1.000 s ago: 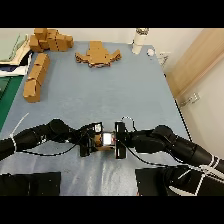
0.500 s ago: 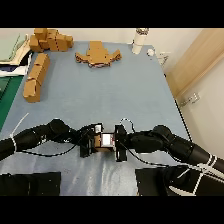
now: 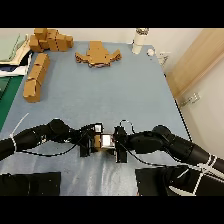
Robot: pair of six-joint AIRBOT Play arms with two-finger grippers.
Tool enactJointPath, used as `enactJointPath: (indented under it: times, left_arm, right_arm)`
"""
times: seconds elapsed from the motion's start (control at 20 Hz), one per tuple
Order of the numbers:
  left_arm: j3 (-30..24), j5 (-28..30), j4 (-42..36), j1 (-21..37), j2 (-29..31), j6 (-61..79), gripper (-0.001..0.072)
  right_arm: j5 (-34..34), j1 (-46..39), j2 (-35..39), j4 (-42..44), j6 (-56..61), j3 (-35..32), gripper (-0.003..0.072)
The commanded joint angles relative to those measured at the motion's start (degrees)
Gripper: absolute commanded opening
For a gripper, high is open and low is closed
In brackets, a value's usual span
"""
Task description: Fold the box.
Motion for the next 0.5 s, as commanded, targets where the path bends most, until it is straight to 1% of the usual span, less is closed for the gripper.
enactJointPath:
  times: [0.0,0.1,0.15,0.2,0.25,0.3,0.35,0.45]
  left_arm:
    - [0.0,0.04,0.02,0.02,-0.02,0.0,0.0526]
    - [0.0,0.07,0.02,0.02,-0.02,0.0,0.0526]
    - [0.0,0.07,0.02,0.02,-0.02,0.0,0.0526]
    - [0.0,0.04,0.02,0.02,-0.02,0.0,0.0526]
    - [0.0,0.07,0.02,0.02,-0.02,0.0,0.0526]
    - [0.0,0.04,0.02,0.02,-0.02,0.0,0.0526]
    - [0.0,0.07,0.02,0.02,-0.02,0.0,0.0526]
    - [0.0,0.07,0.02,0.02,-0.02,0.0,0.0526]
  right_arm:
    - [-1.99,0.0,2.58,1.9,3.5,1.16,0.0321]
    - [-4.17,0.0,6.32,2.36,12.39,1.22,0.0321]
    - [-6.25,-0.04,7.58,2.32,19.28,1.16,0.0315]
    - [-8.76,-0.2,8.15,2.34,26.29,0.94,0.024]
    - [-10.73,-0.17,8.17,2.45,31.61,0.17,0.0094]
    - [-11.23,-0.17,8.17,4.04,36.22,-1.18,0.0002]
    - [-10.62,-0.17,8.17,7.72,39.36,-2.91,0.0001]
    - [-6.88,-0.17,8.17,16.59,42.42,-6.51,0.0001]
